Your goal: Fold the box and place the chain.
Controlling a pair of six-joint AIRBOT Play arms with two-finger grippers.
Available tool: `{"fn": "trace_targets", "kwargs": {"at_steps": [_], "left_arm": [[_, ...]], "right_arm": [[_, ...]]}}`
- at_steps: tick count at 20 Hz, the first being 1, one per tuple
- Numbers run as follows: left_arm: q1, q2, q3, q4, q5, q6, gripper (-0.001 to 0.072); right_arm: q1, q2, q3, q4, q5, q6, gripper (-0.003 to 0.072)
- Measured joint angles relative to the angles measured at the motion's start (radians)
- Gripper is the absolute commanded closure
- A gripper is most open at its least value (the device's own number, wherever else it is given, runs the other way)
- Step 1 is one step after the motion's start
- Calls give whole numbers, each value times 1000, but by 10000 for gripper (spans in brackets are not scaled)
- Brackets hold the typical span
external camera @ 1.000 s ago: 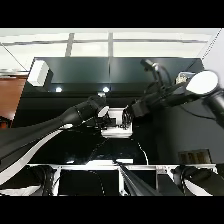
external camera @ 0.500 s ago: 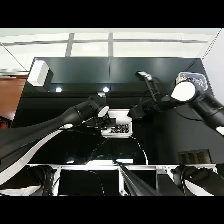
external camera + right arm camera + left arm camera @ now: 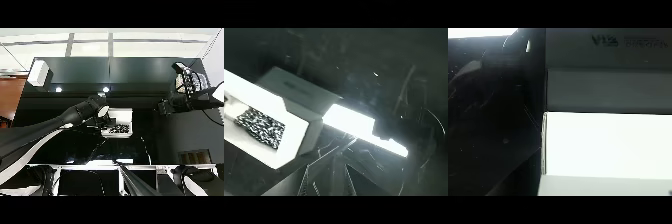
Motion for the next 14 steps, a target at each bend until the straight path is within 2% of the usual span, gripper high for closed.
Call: {"fn": "trace_targets", "kwargs": {"at_steps": [1, 2, 3, 6, 9, 12, 14], "left_arm": [[0, -2, 6, 0, 1, 4, 360], [0, -1, 17, -4, 9, 7, 245], [0, 2, 30, -5, 12, 8, 198], [-5, 37, 70, 32, 17, 37, 186], [-17, 123, 80, 92, -8, 135, 186], [2, 255, 20, 198, -71, 242, 186], [74, 353, -62, 241, -82, 294, 186]], "right_arm": [[-5, 5, -11, -2, 0, 0, 414], [-10, 8, -23, -6, -2, 0, 414], [-12, 11, -32, -10, -1, 0, 415], [-17, 15, -49, -42, -15, 1, 415], [-24, 16, -56, -76, -29, 11, 415], [-34, 16, -59, -93, -34, 16, 415], [-35, 16, -60, -99, -39, 21, 415]]}}
